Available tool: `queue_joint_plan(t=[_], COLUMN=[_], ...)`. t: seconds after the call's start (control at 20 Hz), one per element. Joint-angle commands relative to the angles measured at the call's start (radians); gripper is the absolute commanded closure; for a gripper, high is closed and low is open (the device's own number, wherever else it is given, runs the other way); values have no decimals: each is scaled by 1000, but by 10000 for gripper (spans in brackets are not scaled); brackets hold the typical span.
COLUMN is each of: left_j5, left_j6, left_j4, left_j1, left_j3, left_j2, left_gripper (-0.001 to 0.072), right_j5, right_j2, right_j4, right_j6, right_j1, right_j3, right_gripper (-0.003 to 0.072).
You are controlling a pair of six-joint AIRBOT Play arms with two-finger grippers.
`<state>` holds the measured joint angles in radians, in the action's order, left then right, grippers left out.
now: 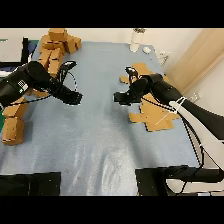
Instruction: Fold the box.
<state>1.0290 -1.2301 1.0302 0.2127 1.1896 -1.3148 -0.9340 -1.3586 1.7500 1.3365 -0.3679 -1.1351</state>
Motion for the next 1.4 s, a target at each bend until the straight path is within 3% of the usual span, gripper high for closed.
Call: queue_joint_plan(t=[0.0,0.75,0.9,1.0,1.1,1.2,1.25,1.35], left_j5=[0,-1,-49,-61,-91,-123,-137,-138], left_j6=[0,0,0,0,0,0,0,0], left_j4=[-1,-1,-5,-6,-6,-6,-6,-6], left_j1=[-1,-1,0,0,0,0,0,0], left_j3=[0,0,0,1,1,0,0,0], left_j2=[-1,-1,-1,-1,-2,-3,-3,-4], left_gripper=[697,697,697,697,697,697,697,697], right_j5=[0,13,-27,-176,-391,-515,-522,-476], right_j2=[0,-2,1,1,1,1,0,0], right_j4=[0,1,24,-110,-470,-780,-822,-747], right_j6=[0,0,0,19,39,69,108,123], right_j1=[0,0,3,22,59,140,201,354], right_j3=[-1,-1,-12,-82,-161,-181,-180,-180], right_gripper=[681,681,681,681,667,513,513,513])
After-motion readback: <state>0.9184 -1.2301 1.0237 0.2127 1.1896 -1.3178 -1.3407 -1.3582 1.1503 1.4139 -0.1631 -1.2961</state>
